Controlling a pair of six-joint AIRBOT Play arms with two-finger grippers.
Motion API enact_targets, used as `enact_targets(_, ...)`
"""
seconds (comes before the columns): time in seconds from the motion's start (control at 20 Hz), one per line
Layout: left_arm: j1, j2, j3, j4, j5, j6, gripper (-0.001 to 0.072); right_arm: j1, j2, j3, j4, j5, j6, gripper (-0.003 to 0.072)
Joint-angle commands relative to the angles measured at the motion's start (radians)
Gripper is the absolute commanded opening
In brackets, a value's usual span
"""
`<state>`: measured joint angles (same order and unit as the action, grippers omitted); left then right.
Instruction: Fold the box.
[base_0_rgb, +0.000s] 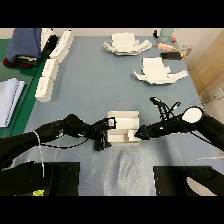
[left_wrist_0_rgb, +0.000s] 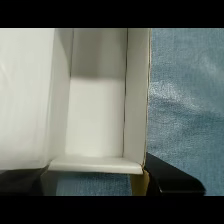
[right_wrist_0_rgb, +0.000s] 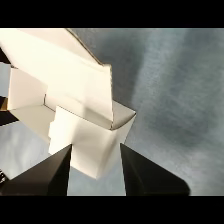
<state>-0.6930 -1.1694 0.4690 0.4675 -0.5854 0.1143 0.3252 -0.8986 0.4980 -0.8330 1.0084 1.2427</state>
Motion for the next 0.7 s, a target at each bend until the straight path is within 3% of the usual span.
enact_targets(0.0,0.001,0.000,-0.001,0.000,0.000,0.000,0.0491,0.039,-0.030,0.007,-0.075,-0.064,0.107,0.0498)
enact_targets(0.4,0.001,0.000,-0.001,0.000,0.000,0.000,0.0491,0.314,-0.055,0.119,-0.509,-0.055,0.680,0.0485)
enact_targets(0.65,0.001,0.000,-0.001,0.000,0.000,0.000,0.0491,0.472,-0.227,0.263,-0.681,0.062,0.932,0.0456)
